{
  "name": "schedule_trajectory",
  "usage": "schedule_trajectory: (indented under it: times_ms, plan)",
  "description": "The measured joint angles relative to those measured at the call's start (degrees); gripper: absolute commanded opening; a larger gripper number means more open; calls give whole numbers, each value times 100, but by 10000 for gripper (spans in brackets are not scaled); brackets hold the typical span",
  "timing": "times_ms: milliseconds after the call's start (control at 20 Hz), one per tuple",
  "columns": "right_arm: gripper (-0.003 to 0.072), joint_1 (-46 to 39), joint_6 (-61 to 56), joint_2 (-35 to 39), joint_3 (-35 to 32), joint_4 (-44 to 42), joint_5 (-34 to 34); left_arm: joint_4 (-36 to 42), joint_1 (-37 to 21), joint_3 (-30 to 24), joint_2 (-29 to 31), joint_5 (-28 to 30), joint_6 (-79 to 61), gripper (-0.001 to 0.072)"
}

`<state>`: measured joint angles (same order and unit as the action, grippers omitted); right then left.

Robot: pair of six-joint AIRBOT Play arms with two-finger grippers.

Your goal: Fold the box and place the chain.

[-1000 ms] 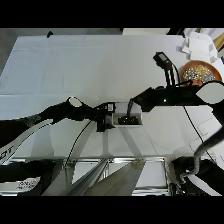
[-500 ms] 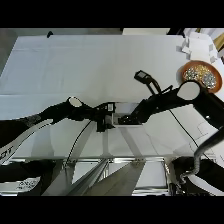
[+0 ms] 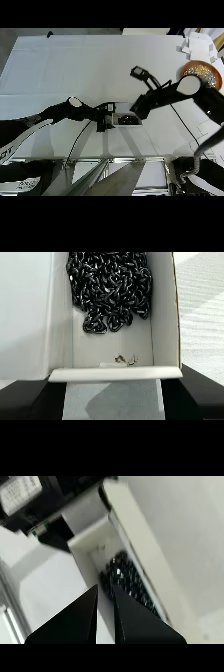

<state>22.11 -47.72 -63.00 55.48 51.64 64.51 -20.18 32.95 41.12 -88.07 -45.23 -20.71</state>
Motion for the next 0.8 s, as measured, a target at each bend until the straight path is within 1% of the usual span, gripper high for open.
schedule_trajectory:
  times_ms: [50,100,200,300,550,700,800]
  plan:
    - [40,-81,197,-2,107,-170,-44,2,0,0,0,0,0,204]
    - [16,-168,426,-9,197,-319,-118,2,0,0,0,0,2,204]
    - [16,-297,857,-116,299,-514,-227,2,0,0,0,0,2,204]
    - [16,-358,1145,-385,354,-621,-219,2,0,0,0,-2,0,204]
    - [18,-275,1515,-1270,382,-682,129,2,0,0,0,0,0,204]
    - [19,-219,1784,-1471,348,-669,431,2,0,0,0,0,2,204]
    - [19,-179,1906,-1447,273,-579,564,0,2,0,0,0,0,204]
